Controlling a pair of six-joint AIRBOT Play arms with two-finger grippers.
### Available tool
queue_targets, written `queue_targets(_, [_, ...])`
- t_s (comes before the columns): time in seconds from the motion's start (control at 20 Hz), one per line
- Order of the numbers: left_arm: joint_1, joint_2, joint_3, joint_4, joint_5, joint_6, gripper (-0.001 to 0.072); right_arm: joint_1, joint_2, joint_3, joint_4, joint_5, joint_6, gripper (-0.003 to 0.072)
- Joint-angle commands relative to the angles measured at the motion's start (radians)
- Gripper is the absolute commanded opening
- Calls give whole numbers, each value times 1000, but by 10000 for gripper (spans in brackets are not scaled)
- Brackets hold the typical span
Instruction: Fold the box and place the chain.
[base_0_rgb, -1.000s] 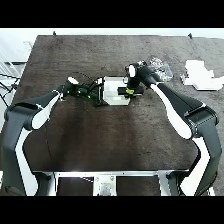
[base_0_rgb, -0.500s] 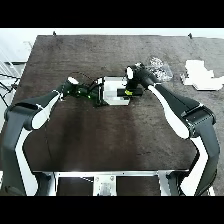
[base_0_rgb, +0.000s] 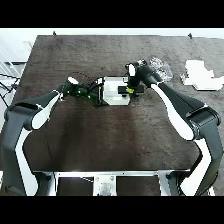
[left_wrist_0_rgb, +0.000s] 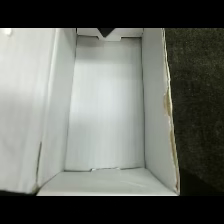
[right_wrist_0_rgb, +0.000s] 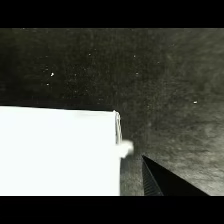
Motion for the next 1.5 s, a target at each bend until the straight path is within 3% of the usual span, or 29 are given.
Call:
queue_targets(0.0, [0,-1,0,0,0,0,412,-3,50,1,-1,7,-62,474])
queue_targets(0.35, [0,-1,0,0,0,-4,411,-140,183,1,-133,-31,-210,467])
queue_targets(0.45, [0,-1,0,0,0,-4,411,-233,185,0,-126,-135,-261,388])
queue_targets(0.65, [0,-1,0,0,0,-4,411,-385,138,0,48,-316,-400,386])
queue_targets(0.8, [0,-1,0,0,0,-4,411,-432,69,1,164,-388,-490,383])
queue_targets(1.35, [0,-1,0,0,2,-4,411,-433,-94,95,282,-397,-571,364])
queue_targets(1.45, [0,-1,0,0,2,-4,411,-435,-105,96,281,-382,-571,298])
